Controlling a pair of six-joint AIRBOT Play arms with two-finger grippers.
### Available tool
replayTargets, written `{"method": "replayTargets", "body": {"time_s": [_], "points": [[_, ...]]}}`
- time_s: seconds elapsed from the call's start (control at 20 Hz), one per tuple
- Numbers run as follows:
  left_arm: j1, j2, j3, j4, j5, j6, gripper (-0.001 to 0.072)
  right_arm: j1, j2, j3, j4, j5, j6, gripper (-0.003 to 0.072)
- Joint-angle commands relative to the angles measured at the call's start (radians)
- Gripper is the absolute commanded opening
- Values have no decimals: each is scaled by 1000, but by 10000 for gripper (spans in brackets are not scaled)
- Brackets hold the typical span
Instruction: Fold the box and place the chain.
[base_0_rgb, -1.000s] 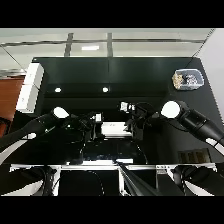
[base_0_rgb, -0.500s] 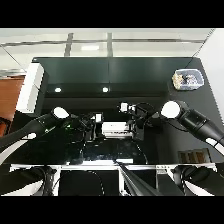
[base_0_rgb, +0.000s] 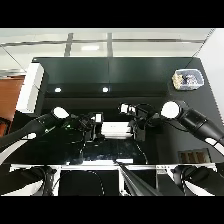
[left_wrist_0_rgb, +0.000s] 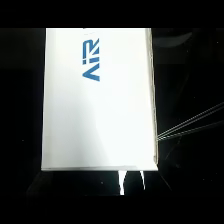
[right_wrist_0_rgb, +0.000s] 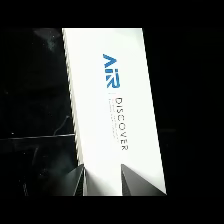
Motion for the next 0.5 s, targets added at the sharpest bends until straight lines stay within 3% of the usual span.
{"method": "replayTargets", "body": {"time_s": [0.0, 0.25, 0.45], "points": [[0, 0, 1, -1, 1, 0, 369, 1, -18, 0, 1, -1, 7, 284], [0, 0, 1, -1, 1, 0, 368, 1, -11, 10, 8, 20, 10, 284], [0, 0, 1, -1, 1, 0, 368, -19, 47, 88, 8, 105, 177, 284]]}}
